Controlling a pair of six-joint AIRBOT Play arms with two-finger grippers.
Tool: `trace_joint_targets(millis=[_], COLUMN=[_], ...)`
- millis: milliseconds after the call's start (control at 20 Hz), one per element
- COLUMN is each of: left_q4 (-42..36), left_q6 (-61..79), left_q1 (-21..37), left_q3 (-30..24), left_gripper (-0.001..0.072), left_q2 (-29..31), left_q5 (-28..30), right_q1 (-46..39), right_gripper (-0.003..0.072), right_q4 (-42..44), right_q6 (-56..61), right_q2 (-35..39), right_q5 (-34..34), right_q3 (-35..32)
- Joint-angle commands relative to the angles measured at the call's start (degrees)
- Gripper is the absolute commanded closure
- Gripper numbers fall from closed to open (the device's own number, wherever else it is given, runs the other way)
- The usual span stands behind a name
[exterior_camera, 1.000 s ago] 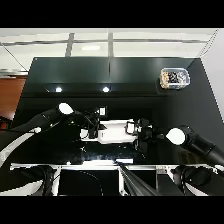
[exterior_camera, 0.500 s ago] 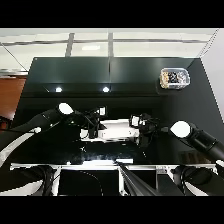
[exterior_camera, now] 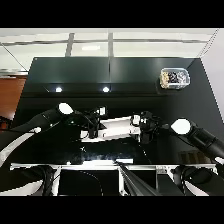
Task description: Fold the box and place the chain.
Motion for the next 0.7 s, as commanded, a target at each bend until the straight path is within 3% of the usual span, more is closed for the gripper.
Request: trace_joint_targets(millis=[0,300,400,650], left_q4=[0.0,0.7,2.4,7.5], left_q6=[0.0,2.5,2.5,2.6], left_q1=[0.0,0.0,0.0,-2.2], left_q3=[0.0,0.0,0.0,0.0], left_gripper=[0.0683,0.0684,0.0685,0.0685], left_q2=[0.0,0.2,0.3,0.6], left_q5=[-0.1,-0.4,-0.5,1.2], right_q1=[-0.1,0.0,0.8,1.6], right_gripper=[-0.0009,-0.0010,-0.0010,-0.0009], right_q4=[0.1,0.4,0.2,0.5], right_q6=[-0.4,-0.4,-0.4,-0.4], right_q2=[0.0,0.0,-0.1,-0.9], right_q5=[-0.3,1.9,5.1,5.7], right_q3=[0.0,0.0,0.0,0.0])
